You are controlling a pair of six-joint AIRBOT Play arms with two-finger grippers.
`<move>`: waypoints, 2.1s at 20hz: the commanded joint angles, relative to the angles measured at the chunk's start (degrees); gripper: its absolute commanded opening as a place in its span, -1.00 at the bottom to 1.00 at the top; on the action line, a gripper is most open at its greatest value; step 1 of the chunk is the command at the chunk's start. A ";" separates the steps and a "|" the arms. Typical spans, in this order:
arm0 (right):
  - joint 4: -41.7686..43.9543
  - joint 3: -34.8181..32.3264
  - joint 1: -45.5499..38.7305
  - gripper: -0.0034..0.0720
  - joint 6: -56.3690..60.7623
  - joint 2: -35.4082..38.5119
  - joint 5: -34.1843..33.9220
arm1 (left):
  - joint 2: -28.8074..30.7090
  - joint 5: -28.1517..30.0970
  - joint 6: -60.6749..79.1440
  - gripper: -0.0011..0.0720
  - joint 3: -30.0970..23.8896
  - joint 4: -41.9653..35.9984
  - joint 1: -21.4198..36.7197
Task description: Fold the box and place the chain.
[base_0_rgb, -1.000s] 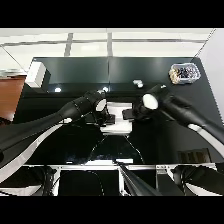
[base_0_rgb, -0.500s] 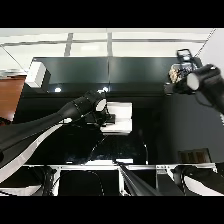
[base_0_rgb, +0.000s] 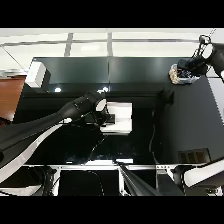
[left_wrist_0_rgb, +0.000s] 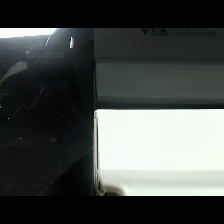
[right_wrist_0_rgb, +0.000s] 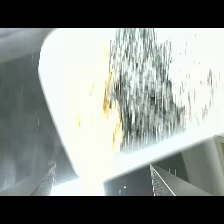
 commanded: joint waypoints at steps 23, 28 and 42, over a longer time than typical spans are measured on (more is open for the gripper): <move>0.59 19.26 -3.74 0.10 1.16 -16.48 7.69 | 0.04 0.02 0.02 -0.90 0.04 -0.02 0.09; 0.83 19.26 -3.72 0.09 1.18 -17.64 6.01 | 0.04 0.02 0.02 -0.90 0.04 0.00 0.09; 1.68 19.28 -3.74 -0.87 -4.66 -10.51 8.52 | 0.04 -0.09 0.02 -0.90 0.04 0.00 0.09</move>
